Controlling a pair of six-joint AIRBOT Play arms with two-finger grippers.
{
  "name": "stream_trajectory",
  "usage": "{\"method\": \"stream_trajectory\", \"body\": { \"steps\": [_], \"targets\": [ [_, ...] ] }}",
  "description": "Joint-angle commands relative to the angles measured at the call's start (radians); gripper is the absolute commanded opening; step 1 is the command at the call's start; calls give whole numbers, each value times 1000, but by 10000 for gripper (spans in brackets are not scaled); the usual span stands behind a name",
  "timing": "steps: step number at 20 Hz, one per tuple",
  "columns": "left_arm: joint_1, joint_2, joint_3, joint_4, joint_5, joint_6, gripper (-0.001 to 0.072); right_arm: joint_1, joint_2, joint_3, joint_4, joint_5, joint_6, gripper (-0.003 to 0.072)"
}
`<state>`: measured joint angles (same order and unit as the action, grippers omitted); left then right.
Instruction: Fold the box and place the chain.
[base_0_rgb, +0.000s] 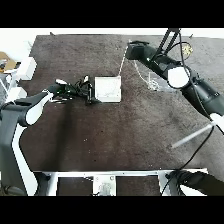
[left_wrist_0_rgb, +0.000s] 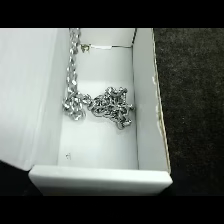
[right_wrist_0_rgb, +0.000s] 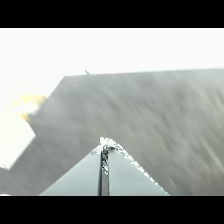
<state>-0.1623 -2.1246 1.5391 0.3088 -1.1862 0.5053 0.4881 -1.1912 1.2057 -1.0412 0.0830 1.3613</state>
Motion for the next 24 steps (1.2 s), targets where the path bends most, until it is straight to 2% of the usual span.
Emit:
{"method": "stream_trajectory", "body": {
  "steps": [1,5,10,15,18,20,24],
  "targets": [
    [1,0,0,0,0,0,243,113,42,8,-55,-141,-8,6],
    [1,0,0,-2,0,0,243,152,-18,11,-47,-119,29,6],
    [1,0,0,-2,0,0,243,175,-158,6,-29,49,82,6],
    [1,0,0,-2,0,0,244,165,-267,-47,-29,76,102,8],
    [1,0,0,-2,0,0,243,111,-279,-61,-33,105,102,18],
    [1,0,0,-2,0,0,243,51,-264,-61,-37,142,98,365],
    [1,0,0,-2,0,0,243,-80,-201,-61,-111,310,98,365]
  ]
}}
